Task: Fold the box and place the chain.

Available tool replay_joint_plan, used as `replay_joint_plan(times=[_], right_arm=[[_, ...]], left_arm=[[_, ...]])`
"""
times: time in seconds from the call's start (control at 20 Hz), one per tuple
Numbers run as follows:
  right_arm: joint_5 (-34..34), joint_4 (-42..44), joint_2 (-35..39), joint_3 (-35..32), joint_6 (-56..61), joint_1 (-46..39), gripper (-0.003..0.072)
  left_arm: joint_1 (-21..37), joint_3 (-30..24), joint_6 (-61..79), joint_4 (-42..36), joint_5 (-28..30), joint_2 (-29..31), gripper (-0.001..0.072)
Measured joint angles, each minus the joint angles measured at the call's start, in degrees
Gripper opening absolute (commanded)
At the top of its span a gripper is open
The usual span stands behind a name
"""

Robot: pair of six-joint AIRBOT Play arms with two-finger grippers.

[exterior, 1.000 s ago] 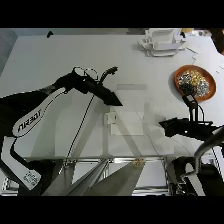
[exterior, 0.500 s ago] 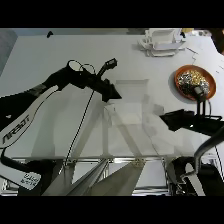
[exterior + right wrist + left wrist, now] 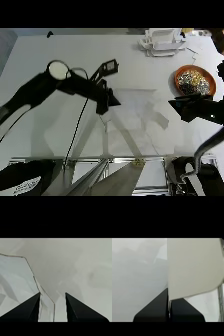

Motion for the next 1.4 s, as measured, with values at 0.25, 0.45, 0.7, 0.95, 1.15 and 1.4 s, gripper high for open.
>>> replay_joint_plan(times=[0.25, 0.45, 0.7, 0.95, 1.15, 1.4], right_arm=[[3.41, -0.68, 0.0, 0.96, 0.17, 0.0, 0.0342], [4.42, -2.56, 0.0, 1.09, 0.15, 0.0, 0.0341], [4.7, -4.22, 0.0, 1.11, 0.13, 0.0, 0.0341], [4.57, -4.7, 0.0, 1.14, -0.09, 0.0, 0.0341], [4.37, -4.74, -0.22, 1.16, -0.26, 0.0, 0.0341], [4.11, -4.79, -1.36, 1.16, -0.35, 0.0, 0.0341]], left_arm=[[-1.66, -9.14, 12.28, -5.92, 4.37, 1.36, 0.0002], [-2.05, -11.04, 20.06, -7.5, 7.76, -3.06, 0.0002], [-2.1, -11.58, 28.46, -14.27, 12.17, -8.28, 0.0002], [-2.08, -11.67, 34.82, -19.19, 13.49, -12.44, 0.0002], [-2.08, -11.65, 37.09, -19.58, 13.68, -13.9, 0.0002], [-2.08, -11.65, 39.82, -17.84, 13.64, -14.32, 0.0002]])
